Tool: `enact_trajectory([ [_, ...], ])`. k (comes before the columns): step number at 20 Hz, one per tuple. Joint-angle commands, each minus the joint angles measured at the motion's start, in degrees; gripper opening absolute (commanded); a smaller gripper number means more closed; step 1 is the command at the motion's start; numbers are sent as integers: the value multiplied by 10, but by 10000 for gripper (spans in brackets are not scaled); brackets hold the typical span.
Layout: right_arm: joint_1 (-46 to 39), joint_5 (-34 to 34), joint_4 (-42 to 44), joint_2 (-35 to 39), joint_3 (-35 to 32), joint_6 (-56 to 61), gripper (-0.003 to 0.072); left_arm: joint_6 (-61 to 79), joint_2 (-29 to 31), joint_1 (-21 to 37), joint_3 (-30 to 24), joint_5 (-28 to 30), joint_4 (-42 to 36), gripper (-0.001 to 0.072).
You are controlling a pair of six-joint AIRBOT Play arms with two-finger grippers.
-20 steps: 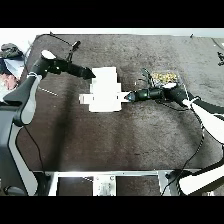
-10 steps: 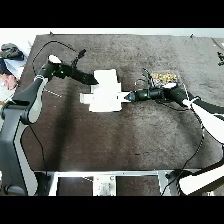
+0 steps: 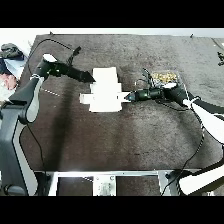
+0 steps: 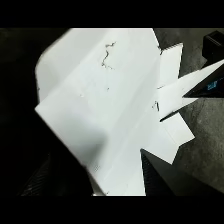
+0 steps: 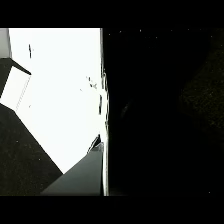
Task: Fold the box and place the chain.
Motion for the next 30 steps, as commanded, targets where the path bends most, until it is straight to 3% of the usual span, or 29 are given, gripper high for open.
enact_trajectory([
  [1, 0, -1, 0, 0, 0, 0, 15, 7, -13, -14, 0, 0, 0, 593],
  [3, 0, -1, 0, 0, 0, -1, 14, 7, -20, -16, 0, -1, -1, 583],
  [4, 0, -1, 0, 0, 0, -8, 15, 7, -22, -16, 0, -6, -2, 492],
  [8, 0, -1, 0, 0, 0, -13, 15, 8, -23, -16, 0, -36, -2, 405],
  [9, 0, -1, 0, 0, 0, -13, 15, 11, -23, -16, 0, -44, -5, 308],
  [12, 0, -2, 0, 0, 0, -13, 15, 19, -23, -16, 0, -54, -10, 164],
  [13, 0, -2, 0, 0, 0, -13, 15, 25, -23, -16, 0, -56, -10, 162],
  [14, 0, -2, 0, 0, 0, -13, 15, 26, -23, -16, 0, -55, -12, 56],
  [16, -1, -1, 0, 0, 0, -13, 15, 42, -23, -16, 0, -58, -18, 12],
  [18, -1, -1, 0, 0, 0, -13, 48, 73, -23, -16, 0, -70, -26, 13],
  [19, -3, -1, 0, 1, 0, -13, 272, 92, -23, -16, 0, -76, -30, 13],
  [20, -6, 3, 0, 2, 0, -13, 429, 110, -23, -16, 0, -82, -35, 12],
  [30, -110, 18, 20, 54, 0, -13, 406, 419, -22, -16, 0, -89, -78, 5],
])
